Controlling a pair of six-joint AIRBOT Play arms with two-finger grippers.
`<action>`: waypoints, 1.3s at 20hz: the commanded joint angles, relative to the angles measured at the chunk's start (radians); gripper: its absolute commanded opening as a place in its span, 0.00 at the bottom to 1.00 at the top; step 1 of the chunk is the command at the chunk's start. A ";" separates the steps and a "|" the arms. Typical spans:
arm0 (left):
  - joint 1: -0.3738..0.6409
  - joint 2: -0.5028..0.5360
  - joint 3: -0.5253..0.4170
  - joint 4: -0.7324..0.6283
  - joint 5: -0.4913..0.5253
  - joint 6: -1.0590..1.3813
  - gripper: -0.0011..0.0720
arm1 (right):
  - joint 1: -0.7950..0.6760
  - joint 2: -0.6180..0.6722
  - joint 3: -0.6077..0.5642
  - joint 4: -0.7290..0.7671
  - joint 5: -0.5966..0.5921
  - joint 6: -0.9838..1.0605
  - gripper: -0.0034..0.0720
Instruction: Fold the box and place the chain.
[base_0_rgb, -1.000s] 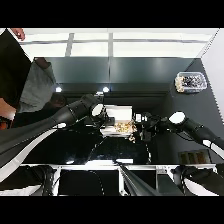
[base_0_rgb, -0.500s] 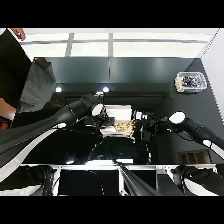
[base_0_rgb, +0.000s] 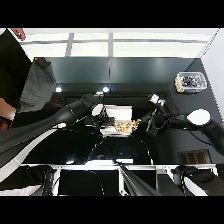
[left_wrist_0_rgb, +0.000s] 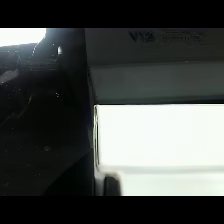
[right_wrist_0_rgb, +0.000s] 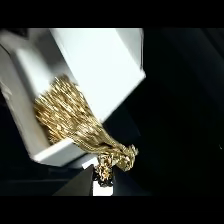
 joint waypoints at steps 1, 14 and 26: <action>0.001 0.001 0.001 0.000 0.000 0.000 0.05 | -0.056 0.126 0.101 -0.013 0.195 0.239 0.07; 0.001 0.001 0.001 0.000 0.000 0.000 0.05 | 0.058 0.024 0.313 0.266 0.199 0.428 0.07; 0.001 0.001 0.001 0.000 0.000 0.000 0.05 | -0.098 -0.082 0.296 -0.250 0.355 0.596 0.54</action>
